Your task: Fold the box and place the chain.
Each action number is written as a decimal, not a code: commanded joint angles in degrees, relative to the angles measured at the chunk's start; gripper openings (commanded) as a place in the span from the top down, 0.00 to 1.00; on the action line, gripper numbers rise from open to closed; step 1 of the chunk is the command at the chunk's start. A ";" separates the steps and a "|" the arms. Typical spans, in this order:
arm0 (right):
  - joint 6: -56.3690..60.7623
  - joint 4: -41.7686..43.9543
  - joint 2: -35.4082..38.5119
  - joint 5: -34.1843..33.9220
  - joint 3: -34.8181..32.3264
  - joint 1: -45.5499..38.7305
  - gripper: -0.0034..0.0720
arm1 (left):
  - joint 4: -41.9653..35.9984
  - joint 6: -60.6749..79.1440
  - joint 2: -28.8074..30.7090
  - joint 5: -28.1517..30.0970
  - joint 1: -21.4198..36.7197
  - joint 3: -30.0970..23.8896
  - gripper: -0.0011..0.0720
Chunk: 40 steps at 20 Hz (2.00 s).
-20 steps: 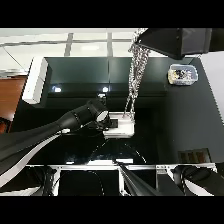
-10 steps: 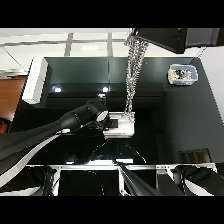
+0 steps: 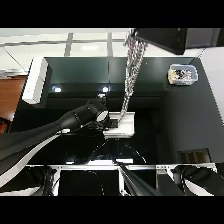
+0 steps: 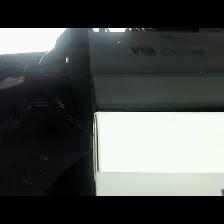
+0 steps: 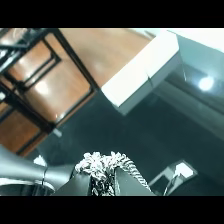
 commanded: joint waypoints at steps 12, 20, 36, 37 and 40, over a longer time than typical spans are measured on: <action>0.22 -11.19 0.00 8.85 -23.76 2.16 0.94 | 0.02 0.02 -0.02 0.02 0.00 0.02 0.95; 0.98 -6.84 0.00 -5.95 -41.00 2.19 0.94 | 0.02 0.02 -0.02 0.04 0.00 0.02 0.95; 2.21 -23.26 5.88 -7.91 -50.36 -8.87 0.53 | 0.00 0.00 -0.02 0.04 0.00 0.02 0.95; 2.16 -24.04 6.56 -7.37 -50.36 -10.23 0.53 | 0.00 0.00 -0.02 0.07 0.00 0.02 0.95; 1.53 -25.90 7.06 -7.21 -50.40 -11.61 0.53 | 0.00 0.00 -0.02 0.11 0.00 0.02 0.95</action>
